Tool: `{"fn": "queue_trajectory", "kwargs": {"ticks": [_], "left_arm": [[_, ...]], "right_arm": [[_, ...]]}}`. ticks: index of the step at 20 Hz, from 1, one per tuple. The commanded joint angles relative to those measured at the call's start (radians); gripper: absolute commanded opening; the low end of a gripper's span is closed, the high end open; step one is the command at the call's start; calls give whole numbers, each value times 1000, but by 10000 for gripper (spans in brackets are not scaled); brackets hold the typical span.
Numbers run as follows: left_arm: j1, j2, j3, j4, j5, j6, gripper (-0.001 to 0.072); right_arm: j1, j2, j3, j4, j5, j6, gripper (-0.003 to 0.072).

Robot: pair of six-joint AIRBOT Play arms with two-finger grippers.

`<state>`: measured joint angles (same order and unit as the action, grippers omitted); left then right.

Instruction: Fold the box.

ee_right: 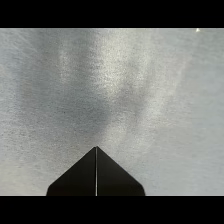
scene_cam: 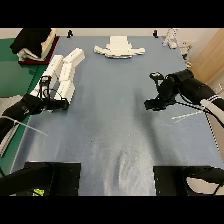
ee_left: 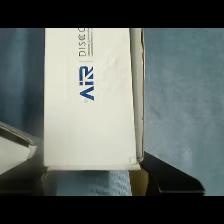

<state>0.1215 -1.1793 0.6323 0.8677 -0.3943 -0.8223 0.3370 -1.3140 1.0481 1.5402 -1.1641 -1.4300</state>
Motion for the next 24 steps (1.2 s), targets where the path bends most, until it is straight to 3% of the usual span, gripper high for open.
{"fn": "queue_trajectory", "kwargs": {"ticks": [1,13,17,24], "left_arm": [[-33,-135,141,1,8,-4,482],[-39,-445,530,2,8,-9,482],[-39,-505,599,23,10,-9,482],[16,-510,602,58,-6,-42,482]], "right_arm": [[0,0,1,0,0,0,4],[0,0,1,0,0,0,4],[0,0,1,0,0,0,4],[0,0,1,0,0,0,4]]}}
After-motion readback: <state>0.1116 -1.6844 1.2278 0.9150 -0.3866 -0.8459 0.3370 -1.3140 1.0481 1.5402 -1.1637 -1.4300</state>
